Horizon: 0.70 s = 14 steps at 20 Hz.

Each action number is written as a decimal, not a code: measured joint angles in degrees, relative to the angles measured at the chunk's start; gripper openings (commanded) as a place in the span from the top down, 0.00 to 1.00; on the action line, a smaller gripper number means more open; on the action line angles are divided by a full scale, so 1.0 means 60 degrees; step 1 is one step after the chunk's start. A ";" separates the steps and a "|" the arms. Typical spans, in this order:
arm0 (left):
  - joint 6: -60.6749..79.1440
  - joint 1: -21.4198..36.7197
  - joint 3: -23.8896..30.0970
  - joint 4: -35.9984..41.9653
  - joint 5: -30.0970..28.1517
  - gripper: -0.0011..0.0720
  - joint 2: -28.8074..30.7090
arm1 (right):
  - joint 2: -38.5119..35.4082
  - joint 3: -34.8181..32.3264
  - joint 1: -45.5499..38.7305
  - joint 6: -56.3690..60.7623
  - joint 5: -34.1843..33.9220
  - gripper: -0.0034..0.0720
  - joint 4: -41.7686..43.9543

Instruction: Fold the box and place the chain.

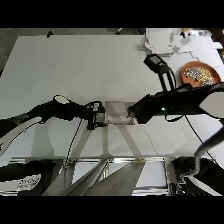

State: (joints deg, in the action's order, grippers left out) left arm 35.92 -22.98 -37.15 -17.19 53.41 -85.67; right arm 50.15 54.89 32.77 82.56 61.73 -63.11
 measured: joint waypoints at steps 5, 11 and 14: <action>0.0000 0.0000 0.0000 0.0000 0.0000 0.87 0.0000 | 0.0670 -0.0463 0.0251 0.0018 -0.0852 0.92 0.0007; 0.0000 0.0000 0.0000 0.0000 0.0000 0.87 0.0000 | 0.1876 -0.0634 0.0382 0.0022 -0.1304 0.91 0.0058; 0.0000 0.0000 0.0000 0.0000 0.0000 0.87 0.0000 | 0.2310 -0.0659 0.0652 0.0018 -0.1490 0.60 0.0062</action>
State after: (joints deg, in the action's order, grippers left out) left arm 35.92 -22.98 -37.15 -17.19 53.41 -85.67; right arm 64.01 50.94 36.69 82.67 52.80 -62.74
